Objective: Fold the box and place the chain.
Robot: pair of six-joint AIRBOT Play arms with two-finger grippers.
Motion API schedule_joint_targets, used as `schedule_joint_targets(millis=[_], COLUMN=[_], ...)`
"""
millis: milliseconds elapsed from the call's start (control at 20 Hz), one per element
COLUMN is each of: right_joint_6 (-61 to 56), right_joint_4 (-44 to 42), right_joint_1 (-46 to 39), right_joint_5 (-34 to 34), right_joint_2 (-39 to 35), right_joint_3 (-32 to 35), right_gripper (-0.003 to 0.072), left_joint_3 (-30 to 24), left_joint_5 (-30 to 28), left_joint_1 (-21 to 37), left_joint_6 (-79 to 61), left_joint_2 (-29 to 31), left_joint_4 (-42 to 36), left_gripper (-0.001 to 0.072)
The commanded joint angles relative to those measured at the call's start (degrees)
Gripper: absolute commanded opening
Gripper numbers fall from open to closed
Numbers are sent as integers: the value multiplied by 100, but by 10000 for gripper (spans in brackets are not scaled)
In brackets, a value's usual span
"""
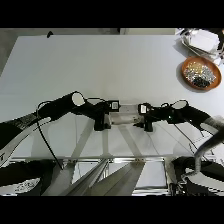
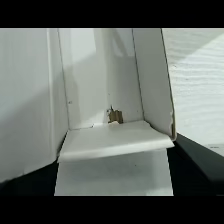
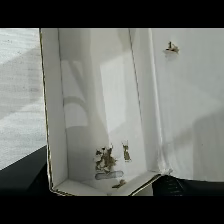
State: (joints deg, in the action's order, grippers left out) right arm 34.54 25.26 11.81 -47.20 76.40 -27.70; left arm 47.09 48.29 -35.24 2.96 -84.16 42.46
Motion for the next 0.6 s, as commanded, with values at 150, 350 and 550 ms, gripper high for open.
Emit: schedule_joint_targets(millis=[150, 350, 550], right_joint_6=[0, 2, 0], right_joint_4=[-2, 0, 0], right_joint_1=[-2, -2, -2], right_joint_5=[2, 2, 4], right_joint_2=[-2, -2, -2], right_joint_3=[-2, -2, -2], right_gripper=[438, 438, 438], left_joint_3=[-20, -33, -299], left_joint_5=[-267, -269, -409], left_joint_1=[-33, -33, -81], left_joint_6=[2, 9, 4], left_joint_2=[-7, -87, -149], left_joint_4=[-229, -256, -345], left_gripper=[705, 696, 626])
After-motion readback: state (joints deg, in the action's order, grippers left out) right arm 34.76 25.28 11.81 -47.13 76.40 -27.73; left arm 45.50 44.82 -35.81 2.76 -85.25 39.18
